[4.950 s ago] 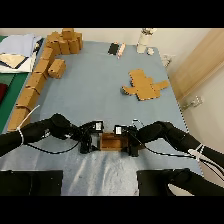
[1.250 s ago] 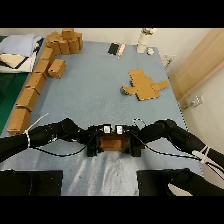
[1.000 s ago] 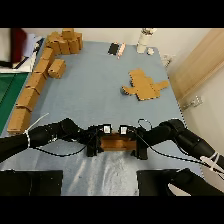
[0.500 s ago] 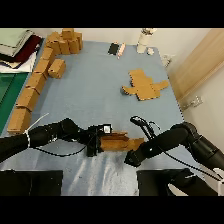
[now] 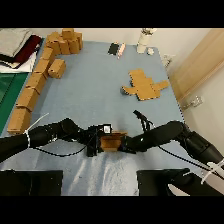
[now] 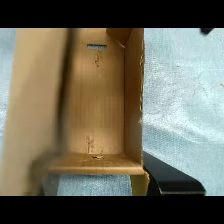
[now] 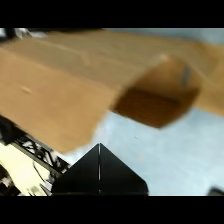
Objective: Fold the box.
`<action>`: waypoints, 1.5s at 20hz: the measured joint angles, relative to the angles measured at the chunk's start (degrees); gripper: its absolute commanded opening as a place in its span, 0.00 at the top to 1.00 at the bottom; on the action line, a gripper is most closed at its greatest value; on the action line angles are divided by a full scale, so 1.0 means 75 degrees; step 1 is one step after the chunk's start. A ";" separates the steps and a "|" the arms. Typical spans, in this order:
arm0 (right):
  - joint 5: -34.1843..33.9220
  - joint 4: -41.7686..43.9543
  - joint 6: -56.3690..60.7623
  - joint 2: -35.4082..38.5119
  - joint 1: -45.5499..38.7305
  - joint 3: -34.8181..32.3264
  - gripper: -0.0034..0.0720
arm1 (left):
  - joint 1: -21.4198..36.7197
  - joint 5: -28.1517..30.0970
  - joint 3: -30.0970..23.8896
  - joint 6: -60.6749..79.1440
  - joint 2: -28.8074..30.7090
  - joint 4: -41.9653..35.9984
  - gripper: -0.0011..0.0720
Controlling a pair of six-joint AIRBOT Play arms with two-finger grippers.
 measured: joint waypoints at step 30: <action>0.0466 -0.2428 -0.2608 -0.1527 -0.0589 0.2413 0.96 | 0.0000 -0.0015 0.0000 0.0000 0.0000 0.0000 0.52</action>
